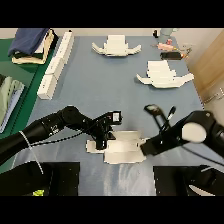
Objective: Fold the box.
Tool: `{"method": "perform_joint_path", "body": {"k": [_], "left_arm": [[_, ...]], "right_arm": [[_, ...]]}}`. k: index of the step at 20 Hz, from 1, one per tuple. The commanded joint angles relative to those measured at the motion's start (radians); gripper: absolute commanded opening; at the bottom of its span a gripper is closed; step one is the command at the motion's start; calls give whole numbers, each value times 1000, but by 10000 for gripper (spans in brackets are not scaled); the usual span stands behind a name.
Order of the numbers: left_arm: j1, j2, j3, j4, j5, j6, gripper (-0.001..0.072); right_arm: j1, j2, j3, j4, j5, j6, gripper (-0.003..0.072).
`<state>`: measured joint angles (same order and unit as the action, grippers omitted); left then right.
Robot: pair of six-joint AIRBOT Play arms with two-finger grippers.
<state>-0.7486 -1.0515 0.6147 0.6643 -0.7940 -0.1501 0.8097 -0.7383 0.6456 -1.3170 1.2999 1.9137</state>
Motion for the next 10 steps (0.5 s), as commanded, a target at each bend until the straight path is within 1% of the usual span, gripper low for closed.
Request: {"method": "perform_joint_path", "body": {"k": [1,2,3,4,5,8,10], "left_arm": [[1,0,0,0,-2,0,15],[1,0,0,0,-2,0,15],[1,0,0,0,-2,0,15],[1,0,0,0,-2,0,15],[1,0,0,0,-2,0,15],[1,0,0,0,-2,0,15],[1,0,0,0,-2,0,15]], "right_arm": [[370,14,-91,-145,-126,-58,2],[456,10,-117,-214,-145,-79,68],[517,1,-140,-288,-158,-83,357],[560,-10,-161,-358,-171,-84,604],[576,-23,-180,-419,-190,-105,657],[576,-77,-206,-538,-285,-116,656],[575,-125,-206,-562,-353,-116,656]]}}
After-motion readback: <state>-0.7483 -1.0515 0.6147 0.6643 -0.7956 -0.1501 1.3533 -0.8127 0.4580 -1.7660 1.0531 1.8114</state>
